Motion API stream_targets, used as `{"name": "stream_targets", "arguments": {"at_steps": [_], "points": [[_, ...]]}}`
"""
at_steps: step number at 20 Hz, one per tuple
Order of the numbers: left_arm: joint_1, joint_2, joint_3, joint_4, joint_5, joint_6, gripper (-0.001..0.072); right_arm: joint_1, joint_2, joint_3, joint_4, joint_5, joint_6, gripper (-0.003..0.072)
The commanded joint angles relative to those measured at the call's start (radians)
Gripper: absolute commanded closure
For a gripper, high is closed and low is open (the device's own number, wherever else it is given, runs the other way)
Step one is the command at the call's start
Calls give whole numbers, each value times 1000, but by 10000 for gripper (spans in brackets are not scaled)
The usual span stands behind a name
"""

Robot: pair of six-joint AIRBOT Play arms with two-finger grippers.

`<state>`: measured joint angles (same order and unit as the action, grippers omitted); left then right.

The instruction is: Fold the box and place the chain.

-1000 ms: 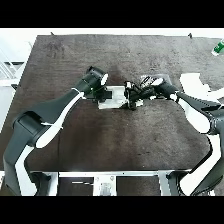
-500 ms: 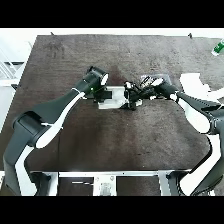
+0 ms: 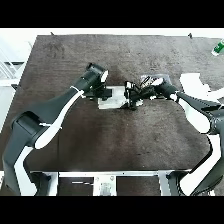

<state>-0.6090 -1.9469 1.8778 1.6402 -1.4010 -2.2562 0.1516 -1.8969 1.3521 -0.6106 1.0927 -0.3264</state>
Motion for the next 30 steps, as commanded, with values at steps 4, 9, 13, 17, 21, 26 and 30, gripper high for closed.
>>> {"name": "stream_targets", "arguments": {"at_steps": [4, 9, 13, 17, 21, 26, 30], "points": [[2, 75, 15, 11, -76, 77, 287, 1, 0, 0, 1, 0, 0, 104], [2, 195, 7, 19, -64, 206, 286, 0, 0, 0, 1, 0, 0, 104], [11, 309, -48, 76, -6, 313, 286, 1, 0, 0, 1, 0, 0, 104], [80, 460, -262, -45, 198, 502, 286, 1, 0, 0, 1, 0, 0, 104], [240, 568, -511, -502, 385, 1067, 280, 1, 0, 0, 1, 0, 0, 104], [383, 569, -675, -825, 422, 1533, 282, 1, 0, 0, 1, 0, 0, 104], [383, 570, -678, -792, 534, 1532, 282, 1, 0, 0, 1, 0, 0, 104]]}}
